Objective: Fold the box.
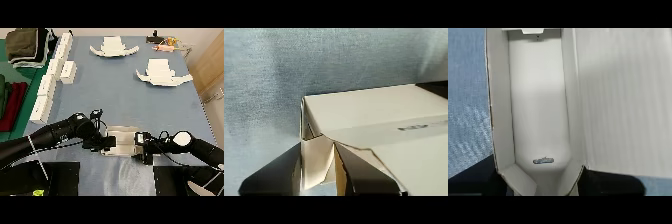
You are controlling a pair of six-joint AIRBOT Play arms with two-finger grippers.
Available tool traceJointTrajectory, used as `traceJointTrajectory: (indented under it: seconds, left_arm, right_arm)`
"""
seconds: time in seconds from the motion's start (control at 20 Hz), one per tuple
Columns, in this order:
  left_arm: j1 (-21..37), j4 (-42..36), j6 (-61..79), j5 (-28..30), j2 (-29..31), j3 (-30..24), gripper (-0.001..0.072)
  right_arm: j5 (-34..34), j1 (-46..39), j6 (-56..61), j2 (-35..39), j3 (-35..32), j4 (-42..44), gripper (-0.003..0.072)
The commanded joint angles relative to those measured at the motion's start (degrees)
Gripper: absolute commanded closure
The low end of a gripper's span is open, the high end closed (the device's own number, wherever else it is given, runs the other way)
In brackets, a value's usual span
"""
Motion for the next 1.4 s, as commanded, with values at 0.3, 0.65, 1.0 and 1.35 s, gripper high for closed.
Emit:
traceJointTrajectory:
  seconds: [0.3, 0.65, 1.0, 1.35]
  left_arm:
    - [-2.16, 4.57, -8.41, -1.14, -4.79, 0.98, 0.0586]
    - [-5.73, 13.05, -16.81, -4.15, -4.92, 3.67, 0.051]
    - [-6.05, 14.71, -19.52, -4.0, -5.2, 4.33, 0.051]
    - [-6.82, 16.02, -19.43, -5.53, -8.9, 6.32, 0.0324]
  right_arm:
    - [-0.02, 0.0, 0.09, 0.04, 0.04, 0.07, 0.025]
    - [-0.02, 0.0, 0.09, 0.04, 0.04, 0.07, 0.025]
    - [-0.02, 0.0, 0.09, 0.04, 0.04, 0.07, 0.025]
    - [-0.02, 0.0, 0.09, 0.04, 0.04, 0.07, 0.025]
